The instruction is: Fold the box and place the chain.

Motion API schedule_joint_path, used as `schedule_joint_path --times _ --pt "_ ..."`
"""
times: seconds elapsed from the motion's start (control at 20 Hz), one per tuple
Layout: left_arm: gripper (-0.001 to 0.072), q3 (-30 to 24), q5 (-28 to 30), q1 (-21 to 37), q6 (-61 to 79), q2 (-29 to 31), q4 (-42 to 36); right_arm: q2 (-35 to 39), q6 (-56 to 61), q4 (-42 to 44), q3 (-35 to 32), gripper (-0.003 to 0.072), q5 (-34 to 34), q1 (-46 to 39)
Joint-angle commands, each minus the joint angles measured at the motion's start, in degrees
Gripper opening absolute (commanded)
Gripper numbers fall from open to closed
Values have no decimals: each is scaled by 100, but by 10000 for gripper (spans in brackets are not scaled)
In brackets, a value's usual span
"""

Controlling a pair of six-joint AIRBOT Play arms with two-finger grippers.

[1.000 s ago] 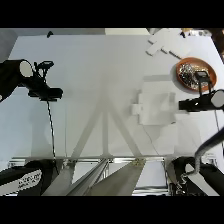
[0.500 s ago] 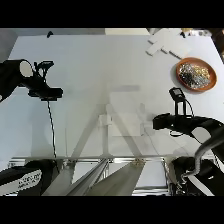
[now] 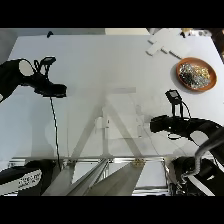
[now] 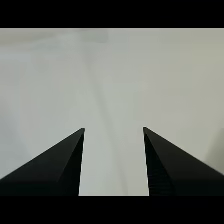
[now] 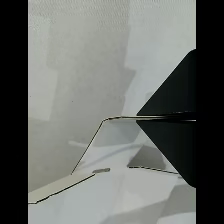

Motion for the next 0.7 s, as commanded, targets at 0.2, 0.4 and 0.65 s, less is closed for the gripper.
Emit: schedule_joint_path --times 0.2,0.4,0.65 --pt "537 0 -1047 -348 4404 -960 -5276 7 4 4 -2 14 -7 15" --pt "634 0 -1010 -1001 4977 -1497 -4990 4 2 7 -2 14 0 15" --pt "633 0 -752 -1453 5259 -1939 -4968 7 2 4 -2 14 4 15"
